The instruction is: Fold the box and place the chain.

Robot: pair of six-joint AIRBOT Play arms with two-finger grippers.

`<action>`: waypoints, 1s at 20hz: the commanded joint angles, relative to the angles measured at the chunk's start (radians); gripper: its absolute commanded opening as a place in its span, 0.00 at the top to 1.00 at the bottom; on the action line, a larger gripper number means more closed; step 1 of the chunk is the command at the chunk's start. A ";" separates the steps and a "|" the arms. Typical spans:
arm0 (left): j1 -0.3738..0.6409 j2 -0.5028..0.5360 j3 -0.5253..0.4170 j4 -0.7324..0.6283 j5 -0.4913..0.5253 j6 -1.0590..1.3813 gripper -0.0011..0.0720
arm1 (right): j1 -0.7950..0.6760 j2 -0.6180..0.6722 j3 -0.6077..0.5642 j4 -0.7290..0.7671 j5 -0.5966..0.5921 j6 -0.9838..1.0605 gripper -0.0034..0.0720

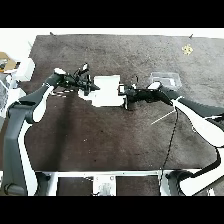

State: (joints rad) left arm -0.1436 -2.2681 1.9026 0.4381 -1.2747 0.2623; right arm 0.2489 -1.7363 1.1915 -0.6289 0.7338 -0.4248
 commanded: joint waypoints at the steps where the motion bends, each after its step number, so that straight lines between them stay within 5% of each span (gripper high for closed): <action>1: 0.000 0.000 0.000 -0.001 0.004 0.001 0.97 | -0.014 0.008 0.058 -0.003 -0.013 0.058 0.11; 20: 0.000 0.000 0.000 -0.002 0.004 0.000 0.97 | -0.105 -0.196 0.411 0.005 0.279 0.193 0.07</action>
